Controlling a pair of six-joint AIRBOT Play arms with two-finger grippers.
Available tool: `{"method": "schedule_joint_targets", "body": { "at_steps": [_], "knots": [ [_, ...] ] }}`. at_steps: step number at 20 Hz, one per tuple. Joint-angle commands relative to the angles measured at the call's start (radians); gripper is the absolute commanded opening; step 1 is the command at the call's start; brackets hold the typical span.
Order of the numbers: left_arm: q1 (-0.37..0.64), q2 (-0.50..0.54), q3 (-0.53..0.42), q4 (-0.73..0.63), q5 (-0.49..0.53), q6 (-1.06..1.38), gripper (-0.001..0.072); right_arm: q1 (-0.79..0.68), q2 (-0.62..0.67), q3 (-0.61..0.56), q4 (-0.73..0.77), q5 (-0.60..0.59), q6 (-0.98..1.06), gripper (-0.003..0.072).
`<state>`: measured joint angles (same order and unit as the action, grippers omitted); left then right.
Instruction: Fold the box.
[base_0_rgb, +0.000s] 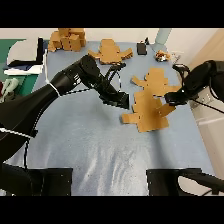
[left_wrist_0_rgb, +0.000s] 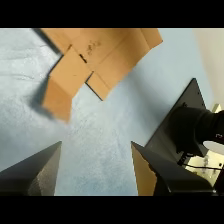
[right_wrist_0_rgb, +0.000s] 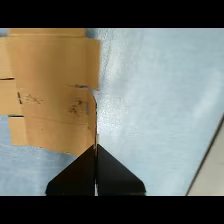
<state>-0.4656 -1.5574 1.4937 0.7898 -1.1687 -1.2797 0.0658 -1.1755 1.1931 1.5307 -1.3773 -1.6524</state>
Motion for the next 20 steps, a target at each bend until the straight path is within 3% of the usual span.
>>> {"method": "schedule_joint_targets", "body": {
  "at_steps": [1, 8, 13, 14, 15, 16, 20],
  "knots": [
    [0.000, 0.000, 0.002, -0.009, -0.022, 0.000, 0.0656, 0.217, 0.064, 0.000, -0.175, 0.025, 0.150, 0.0004],
    [0.000, 0.000, 0.002, -0.006, -0.039, 0.008, 0.0655, 0.277, 0.026, -0.105, -0.243, 0.027, 0.226, 0.0004],
    [0.014, 0.000, 0.002, -0.005, -0.038, 0.015, 0.0656, 0.204, 0.002, -0.177, -0.184, 0.052, 0.210, 0.0003],
    [0.023, 0.000, 0.002, -0.005, -0.039, 0.015, 0.0656, 0.178, -0.005, -0.177, -0.154, 0.050, 0.206, 0.0126],
    [0.033, 0.000, 0.002, -0.006, -0.043, 0.015, 0.0656, 0.155, -0.011, -0.177, -0.130, 0.050, 0.188, 0.0392],
    [0.042, 0.000, 0.002, -0.008, -0.047, 0.014, 0.0656, 0.131, -0.019, -0.177, -0.101, 0.050, 0.164, 0.0475],
    [0.060, 0.000, 0.002, -0.008, -0.074, 0.015, 0.0656, 0.045, -0.081, -0.177, -0.085, 0.063, 0.123, 0.0473]
  ]
}}
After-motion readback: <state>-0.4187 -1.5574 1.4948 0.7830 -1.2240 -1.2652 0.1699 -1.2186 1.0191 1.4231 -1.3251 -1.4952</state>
